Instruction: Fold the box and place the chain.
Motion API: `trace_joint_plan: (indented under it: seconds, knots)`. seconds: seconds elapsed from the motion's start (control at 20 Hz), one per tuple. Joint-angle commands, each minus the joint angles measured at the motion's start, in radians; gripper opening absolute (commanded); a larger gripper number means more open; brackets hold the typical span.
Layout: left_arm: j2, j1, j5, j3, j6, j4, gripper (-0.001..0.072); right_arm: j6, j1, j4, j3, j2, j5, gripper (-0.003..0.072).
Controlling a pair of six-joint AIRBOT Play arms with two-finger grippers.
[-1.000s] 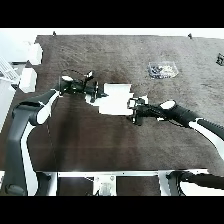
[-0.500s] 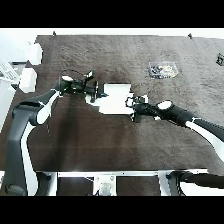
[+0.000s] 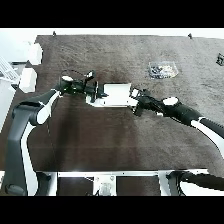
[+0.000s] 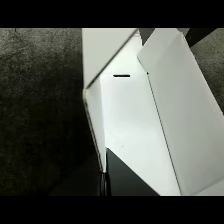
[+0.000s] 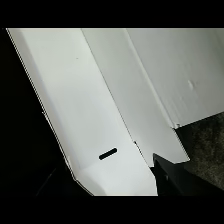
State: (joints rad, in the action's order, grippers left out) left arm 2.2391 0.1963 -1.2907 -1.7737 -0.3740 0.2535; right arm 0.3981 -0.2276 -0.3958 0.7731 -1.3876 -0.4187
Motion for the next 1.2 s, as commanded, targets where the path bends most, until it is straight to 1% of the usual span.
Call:
trace_joint_plan:
  seconds: [0.0,0.1,0.25,0.45,0.6,0.8,0.95,1.15]
  knots:
    - [-0.001,0.000,0.000,-0.001,0.000,0.000,0.0024,0.032,0.016,0.015,0.043,-0.042,-0.027,0.0615]
    - [-0.001,0.000,0.000,-0.001,0.000,0.000,0.0023,0.034,0.025,0.014,0.074,-0.067,-0.031,0.0615]
    - [-0.001,0.000,0.000,-0.001,0.000,0.000,0.0023,0.090,0.045,0.014,0.091,-0.069,-0.104,0.0615]
    - [-0.001,0.000,0.000,-0.001,0.000,0.000,0.0024,0.158,0.071,0.014,0.097,-0.074,-0.148,0.0615]
    - [-0.001,0.000,0.000,-0.001,0.000,0.000,0.0024,0.164,0.104,0.015,0.124,-0.098,-0.192,0.0615]
    - [-0.001,0.000,0.000,-0.001,0.000,0.000,0.0024,0.164,0.138,0.014,0.190,-0.154,-0.298,0.0615]
    - [-0.001,0.000,0.000,-0.001,0.000,0.000,0.0024,0.160,0.164,0.014,0.232,-0.201,-0.404,0.0615]
    - [-0.001,0.000,0.000,-0.001,0.000,0.000,0.0024,0.160,0.202,0.014,0.249,-0.212,-0.452,0.0615]
